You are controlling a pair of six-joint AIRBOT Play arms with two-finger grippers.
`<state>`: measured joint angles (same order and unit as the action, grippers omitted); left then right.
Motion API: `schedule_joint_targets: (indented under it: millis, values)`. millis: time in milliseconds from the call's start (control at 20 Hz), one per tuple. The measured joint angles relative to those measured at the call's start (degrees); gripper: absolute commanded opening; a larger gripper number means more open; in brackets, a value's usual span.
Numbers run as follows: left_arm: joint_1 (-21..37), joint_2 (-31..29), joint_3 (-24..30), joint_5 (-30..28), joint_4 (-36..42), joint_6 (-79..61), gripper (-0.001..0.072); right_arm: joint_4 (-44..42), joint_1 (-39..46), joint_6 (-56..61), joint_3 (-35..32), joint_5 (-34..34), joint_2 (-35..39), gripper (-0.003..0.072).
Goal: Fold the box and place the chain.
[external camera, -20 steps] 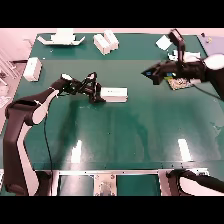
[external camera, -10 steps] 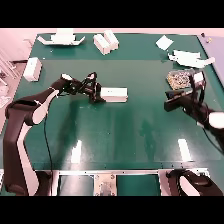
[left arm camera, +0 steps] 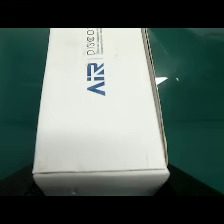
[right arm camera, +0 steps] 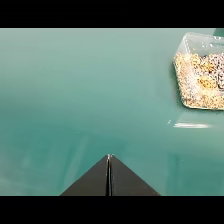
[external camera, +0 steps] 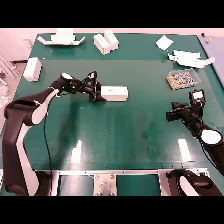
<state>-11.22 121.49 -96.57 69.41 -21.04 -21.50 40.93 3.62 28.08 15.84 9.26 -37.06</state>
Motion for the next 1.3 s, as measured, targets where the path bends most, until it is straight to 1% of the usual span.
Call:
schedule_joint_targets:
  millis: [250, 600, 700, 800, 850, 1100, 1200, 1300]
  values:
    - [2.1, -5.3, 0.1, -6.1, 0.8, 7.0, 0.0014, 0.0, 0.0, 0.0, -0.4, -0.5, 0.1, 0.0011]
    - [9.7, -12.4, 0.3, -13.6, 1.5, 19.9, 0.0013, 0.0, 0.0, 0.2, -0.4, -0.7, 0.2, 0.0013]
    - [12.2, -14.3, 1.3, -15.2, 1.5, 22.6, 0.0013, -0.5, 0.0, 0.5, -0.4, -0.7, 0.2, 0.0012]
    - [14.0, -16.9, 3.9, -18.1, 1.4, 24.5, 0.0013, -0.9, 0.0, 0.8, -0.4, -0.7, 0.2, 0.0013]
    - [14.8, -18.6, 6.1, -20.1, 1.4, 25.1, 0.0013, -1.1, 0.0, 1.1, -0.4, -0.7, 0.2, 0.0013]
    - [16.3, -27.0, 19.2, -36.9, 2.8, 25.5, 0.0014, -1.4, 0.0, 2.3, -0.4, -0.7, 0.2, 0.0013]
    - [16.6, -28.7, 22.8, -42.1, 4.2, 25.7, 0.0013, -1.4, 0.0, 2.6, -0.4, -0.7, 0.2, 0.0013]
    - [16.6, -29.6, 25.6, -45.9, 6.2, 26.2, 0.0013, -1.7, 0.0, 2.8, -0.4, -0.7, 0.2, 0.0013]
